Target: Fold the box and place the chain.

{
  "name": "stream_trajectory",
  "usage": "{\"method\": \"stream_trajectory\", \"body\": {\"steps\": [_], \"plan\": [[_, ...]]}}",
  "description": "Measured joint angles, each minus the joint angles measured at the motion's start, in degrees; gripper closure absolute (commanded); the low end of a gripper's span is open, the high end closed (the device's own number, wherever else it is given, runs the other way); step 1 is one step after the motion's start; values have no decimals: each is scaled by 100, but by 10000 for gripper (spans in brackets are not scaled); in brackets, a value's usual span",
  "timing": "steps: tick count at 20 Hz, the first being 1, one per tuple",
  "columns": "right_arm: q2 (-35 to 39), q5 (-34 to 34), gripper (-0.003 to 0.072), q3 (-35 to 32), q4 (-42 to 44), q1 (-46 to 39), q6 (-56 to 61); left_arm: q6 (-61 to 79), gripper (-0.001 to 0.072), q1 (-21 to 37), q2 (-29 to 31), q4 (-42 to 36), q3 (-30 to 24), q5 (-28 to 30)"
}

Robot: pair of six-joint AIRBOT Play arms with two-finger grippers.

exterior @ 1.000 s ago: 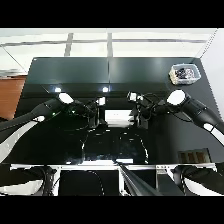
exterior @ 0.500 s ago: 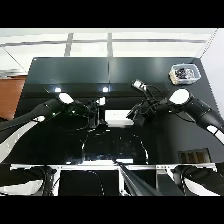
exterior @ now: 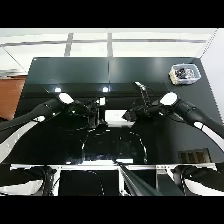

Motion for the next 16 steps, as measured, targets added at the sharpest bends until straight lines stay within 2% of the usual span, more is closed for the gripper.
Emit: {"method": "stream_trajectory", "body": {"steps": [5, 10, 11, 12, 16], "plan": [[85, 66, 669, 13, -90, -164, 122, -17, 228, 0, 0, -4, 0, 20], [1047, 516, 669, 98, -70, -1023, 138, -22, 214, 0, 7, -2, 4, 24], [1300, 643, 669, 103, -101, -1274, 138, -70, 130, 2, 22, 20, 11, 22], [1510, 767, 668, 107, -153, -1508, 138, -192, -3, 2, 42, 66, 39, 20], [2107, 1333, 669, 116, -490, -2315, 219, -833, -5, 7, 205, 540, 378, -358]]}}
